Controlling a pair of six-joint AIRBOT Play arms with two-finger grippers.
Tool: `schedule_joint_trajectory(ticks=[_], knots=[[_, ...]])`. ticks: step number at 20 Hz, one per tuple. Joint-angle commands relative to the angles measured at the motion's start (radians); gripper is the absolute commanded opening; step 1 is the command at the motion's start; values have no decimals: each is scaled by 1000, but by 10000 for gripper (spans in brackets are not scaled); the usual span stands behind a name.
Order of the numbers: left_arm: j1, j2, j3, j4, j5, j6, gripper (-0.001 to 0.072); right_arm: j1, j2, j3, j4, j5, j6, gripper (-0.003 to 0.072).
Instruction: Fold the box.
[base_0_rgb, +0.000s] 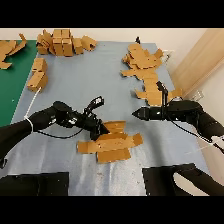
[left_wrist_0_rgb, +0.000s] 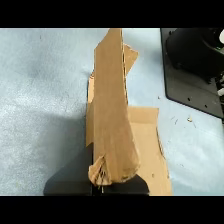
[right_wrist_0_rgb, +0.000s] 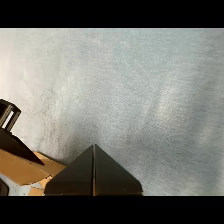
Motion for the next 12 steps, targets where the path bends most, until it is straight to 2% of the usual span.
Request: schedule_joint_trajectory(ticks=[1,12], knots=[[-8,14,-22,-1,26,59,12,1,-1,0,0,0,0,2],[-6,14,-54,-1,-8,121,12,1,-1,0,0,1,0,2]])
